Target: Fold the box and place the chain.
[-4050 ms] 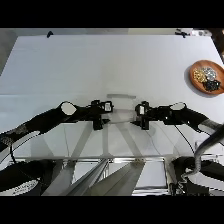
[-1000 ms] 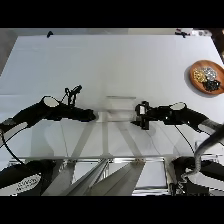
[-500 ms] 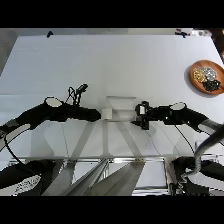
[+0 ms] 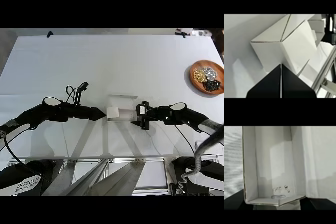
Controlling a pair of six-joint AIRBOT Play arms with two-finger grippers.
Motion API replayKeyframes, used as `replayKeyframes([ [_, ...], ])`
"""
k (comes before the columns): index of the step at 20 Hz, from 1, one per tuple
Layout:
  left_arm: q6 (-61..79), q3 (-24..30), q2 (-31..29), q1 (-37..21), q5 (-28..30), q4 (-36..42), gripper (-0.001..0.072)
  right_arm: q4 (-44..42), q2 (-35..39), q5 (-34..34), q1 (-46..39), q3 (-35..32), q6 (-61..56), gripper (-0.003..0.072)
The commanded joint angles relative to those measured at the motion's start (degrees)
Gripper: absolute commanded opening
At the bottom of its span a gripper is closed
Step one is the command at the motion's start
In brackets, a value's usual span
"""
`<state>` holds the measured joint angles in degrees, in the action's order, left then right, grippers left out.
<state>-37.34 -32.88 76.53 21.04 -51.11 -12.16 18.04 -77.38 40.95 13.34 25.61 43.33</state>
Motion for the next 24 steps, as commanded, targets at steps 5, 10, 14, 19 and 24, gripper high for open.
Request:
replayKeyframes([
  [5, 1.3, 0.0, -0.1, -1.3, -1.8, 1.4, 0.0015, 0.0, 0.0, 0.0, 0.0, 0.0, 0.0, 0.0422],
  [10, -10.5, 0.0, -0.1, -5.0, -2.8, -13.0, 0.0008, 0.0, 0.0, 0.0, 0.0, 0.0, 0.0, 0.0422],
  [14, -8.4, 0.0, -0.2, -5.4, -3.6, -10.4, 0.0047, 0.0, 0.0, 0.0, 0.0, 0.0, 0.0, 0.0422],
  [19, -2.8, 0.0, -0.8, -5.4, -5.7, -5.2, 0.0282, 0.0, 0.0, 0.0, 0.0, 0.0, 0.0, 0.0422],
  [24, -2.8, -0.1, -0.7, -5.3, -6.9, -3.2, 0.0297, 0.0, 0.0, 0.0, 0.0, 0.0, 0.0, 0.0422],
])
